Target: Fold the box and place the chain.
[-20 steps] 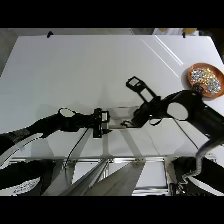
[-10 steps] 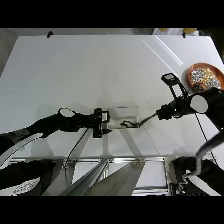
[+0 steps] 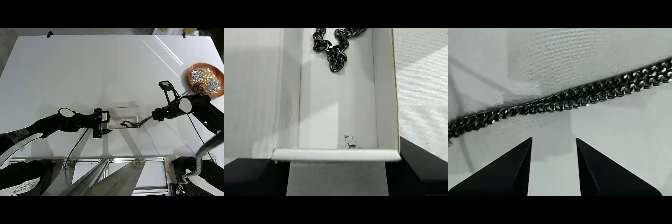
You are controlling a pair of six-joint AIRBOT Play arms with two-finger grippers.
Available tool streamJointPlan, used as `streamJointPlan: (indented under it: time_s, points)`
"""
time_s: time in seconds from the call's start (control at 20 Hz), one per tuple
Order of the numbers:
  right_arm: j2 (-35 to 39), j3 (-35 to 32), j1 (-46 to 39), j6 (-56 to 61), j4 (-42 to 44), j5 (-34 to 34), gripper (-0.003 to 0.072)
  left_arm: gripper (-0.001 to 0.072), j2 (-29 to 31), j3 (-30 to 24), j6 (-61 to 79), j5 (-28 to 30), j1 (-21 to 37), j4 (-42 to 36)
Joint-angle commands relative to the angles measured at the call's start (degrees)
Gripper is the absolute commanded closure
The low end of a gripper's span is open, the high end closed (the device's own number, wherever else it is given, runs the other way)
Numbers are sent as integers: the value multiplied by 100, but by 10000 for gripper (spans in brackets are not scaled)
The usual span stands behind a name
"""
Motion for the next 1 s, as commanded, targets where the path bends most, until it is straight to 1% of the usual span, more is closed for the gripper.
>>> streamJointPlan:
  time_s: [0.0, 0.2, 0.4, 0.6, 0.7, 0.95]
  points:
    - [-308, -15, -7, 66, 46, -278, 356, 499, 2, 0, 0, 2, -2, 0]
    - [-308, -15, -7, 90, 46, -476, 369, 499, 2, 0, 0, 0, -2, 0]
    - [-308, -15, -7, 369, -39, -619, 369, 499, 2, 0, 0, 2, -2, 0]
    - [-308, -15, -7, 376, -44, -492, 372, 499, 2, 0, 0, 2, -2, 0]
    - [-310, -15, -7, 378, -44, -494, 422, 499, 2, 0, 0, 2, -2, 0]
    - [-625, -15, -7, 522, -39, -398, 422, 499, 2, 0, 0, 2, -2, 0]
